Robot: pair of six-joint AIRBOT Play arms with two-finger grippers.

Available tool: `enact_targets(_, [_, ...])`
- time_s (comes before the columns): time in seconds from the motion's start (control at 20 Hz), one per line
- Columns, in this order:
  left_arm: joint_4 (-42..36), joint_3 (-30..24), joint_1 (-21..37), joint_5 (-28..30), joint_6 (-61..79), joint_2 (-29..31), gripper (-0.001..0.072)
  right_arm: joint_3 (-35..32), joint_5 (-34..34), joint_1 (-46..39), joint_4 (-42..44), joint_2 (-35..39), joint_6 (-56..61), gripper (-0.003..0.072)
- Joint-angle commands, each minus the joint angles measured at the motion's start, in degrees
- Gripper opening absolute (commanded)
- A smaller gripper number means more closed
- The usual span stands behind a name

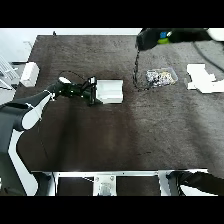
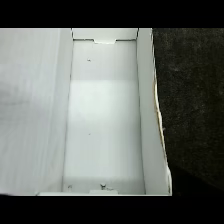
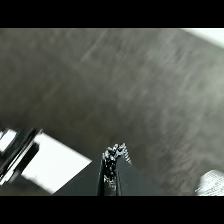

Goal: Fold the box and place the chain.

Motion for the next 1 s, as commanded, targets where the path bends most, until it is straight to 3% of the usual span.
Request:
enact_targets(0.0, [0.0,0.0,0.02,0.0,0.02,0.04,0.0396,-8.74,-7.43,0.48,4.02,-0.13,-0.04,0.0008])
enact_targets(0.2, [0.0,0.0,0.0,0.0,0.02,0.04,0.0396,-20.06,-19.17,0.48,10.64,-0.15,-0.2,0.0008])
enact_targets(0.35, [0.0,0.0,0.0,0.02,0.02,0.04,0.0396,-24.96,-27.61,0.74,13.33,-2.49,-0.92,0.0007])
enact_targets(0.5, [0.0,0.0,0.02,0.0,0.02,0.07,0.0396,-25.11,-30.91,2.4,19.43,-7.69,-6.29,0.0007])
enact_targets(0.7, [0.0,0.0,0.0,0.0,0.02,0.04,0.0396,-25.11,-30.67,4.22,20.39,-13.2,-7.45,0.0023])
enact_targets(0.8, [0.0,0.0,0.02,0.02,0.02,0.04,0.0396,-25.07,-30.67,4.02,20.33,-13.46,-7.48,0.0293])
enact_targets(0.85, [0.0,0.0,0.02,0.04,0.02,0.04,0.0396,-24.92,-30.34,3.67,20.11,-13.05,-7.54,0.0357])
enact_targets(0.95, [0.0,0.0,0.02,0.02,0.02,0.04,0.0396,-24.87,-28.59,2.56,19.39,-10.91,-7.61,0.0357])
